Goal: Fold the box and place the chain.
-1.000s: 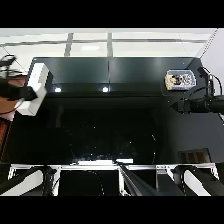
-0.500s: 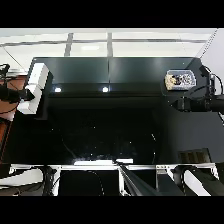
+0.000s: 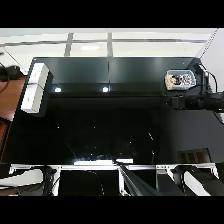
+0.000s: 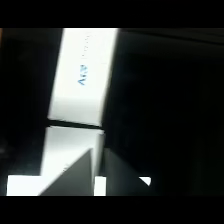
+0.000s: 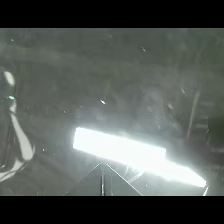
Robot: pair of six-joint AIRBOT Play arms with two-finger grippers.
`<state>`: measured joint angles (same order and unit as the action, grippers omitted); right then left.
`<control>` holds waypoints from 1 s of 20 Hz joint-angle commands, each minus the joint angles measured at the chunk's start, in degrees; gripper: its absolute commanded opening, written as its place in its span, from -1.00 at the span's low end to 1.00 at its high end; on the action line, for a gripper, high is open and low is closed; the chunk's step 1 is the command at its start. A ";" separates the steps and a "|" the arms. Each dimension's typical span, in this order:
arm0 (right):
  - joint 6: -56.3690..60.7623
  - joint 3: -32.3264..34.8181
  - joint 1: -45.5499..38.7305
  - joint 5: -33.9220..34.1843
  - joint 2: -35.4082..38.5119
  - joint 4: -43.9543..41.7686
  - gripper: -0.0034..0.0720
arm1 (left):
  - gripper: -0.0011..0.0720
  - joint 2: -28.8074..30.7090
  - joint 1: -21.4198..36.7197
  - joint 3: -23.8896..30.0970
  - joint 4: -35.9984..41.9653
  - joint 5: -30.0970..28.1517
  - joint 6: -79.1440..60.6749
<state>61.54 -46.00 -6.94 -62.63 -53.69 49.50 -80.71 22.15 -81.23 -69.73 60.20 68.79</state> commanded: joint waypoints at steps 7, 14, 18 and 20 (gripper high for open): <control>-0.92 12.22 15.23 32.11 -0.17 5.75 -0.86 | -0.90 29.11 -24.83 38.32 2.14 -21.03 2.69; -0.90 12.81 15.17 30.29 -0.15 6.49 -0.86 | -0.89 35.63 -24.94 47.28 2.95 -20.70 2.19; -0.90 12.81 15.17 30.29 -0.15 6.49 -0.86 | -0.89 35.58 -24.94 47.28 2.93 -20.79 2.19; -0.90 12.81 15.17 30.29 -0.15 6.49 -0.86 | -0.89 35.56 -24.94 47.28 2.93 -20.79 2.19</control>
<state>60.60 -33.26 8.19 -32.62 -53.80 55.88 -45.43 -2.68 -34.37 -66.72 39.64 70.94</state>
